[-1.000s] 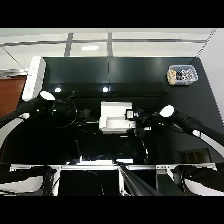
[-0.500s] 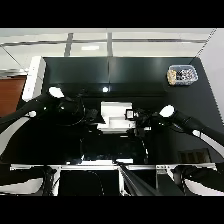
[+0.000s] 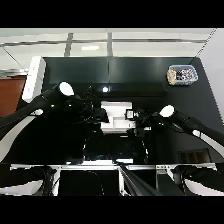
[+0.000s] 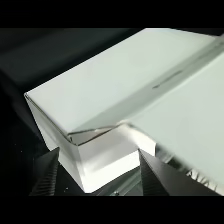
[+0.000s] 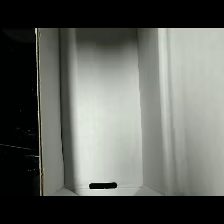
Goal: Fold the box and place the chain.
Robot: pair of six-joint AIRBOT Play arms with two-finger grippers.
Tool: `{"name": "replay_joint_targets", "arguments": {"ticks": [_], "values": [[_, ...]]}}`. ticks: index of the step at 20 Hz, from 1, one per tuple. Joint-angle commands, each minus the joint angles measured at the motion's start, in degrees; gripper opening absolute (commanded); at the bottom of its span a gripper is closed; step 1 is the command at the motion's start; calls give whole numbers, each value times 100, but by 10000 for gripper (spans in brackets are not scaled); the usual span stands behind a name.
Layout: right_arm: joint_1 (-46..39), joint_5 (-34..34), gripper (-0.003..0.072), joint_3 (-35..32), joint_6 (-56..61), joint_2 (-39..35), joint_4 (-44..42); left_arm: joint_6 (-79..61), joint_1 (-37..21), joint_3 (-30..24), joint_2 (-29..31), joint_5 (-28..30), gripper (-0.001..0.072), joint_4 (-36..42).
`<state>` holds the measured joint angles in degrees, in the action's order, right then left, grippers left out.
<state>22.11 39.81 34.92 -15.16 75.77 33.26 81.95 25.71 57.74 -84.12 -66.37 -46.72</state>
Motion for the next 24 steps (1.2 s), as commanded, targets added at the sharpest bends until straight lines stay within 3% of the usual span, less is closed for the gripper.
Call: {"name": "replay_joint_targets", "arguments": {"ticks": [1,13,18,24], "values": [[4,-2,393,0,-2,4,2,791,262,136,-4,192,555,-535],[4,-2,393,0,-2,4,2,1937,767,136,-219,647,555,-1585],[4,-2,393,0,-2,4,2,2959,855,273,-227,284,555,-3176],[4,-2,393,0,-2,4,2,3628,1325,636,-229,446,556,-3521]]}}
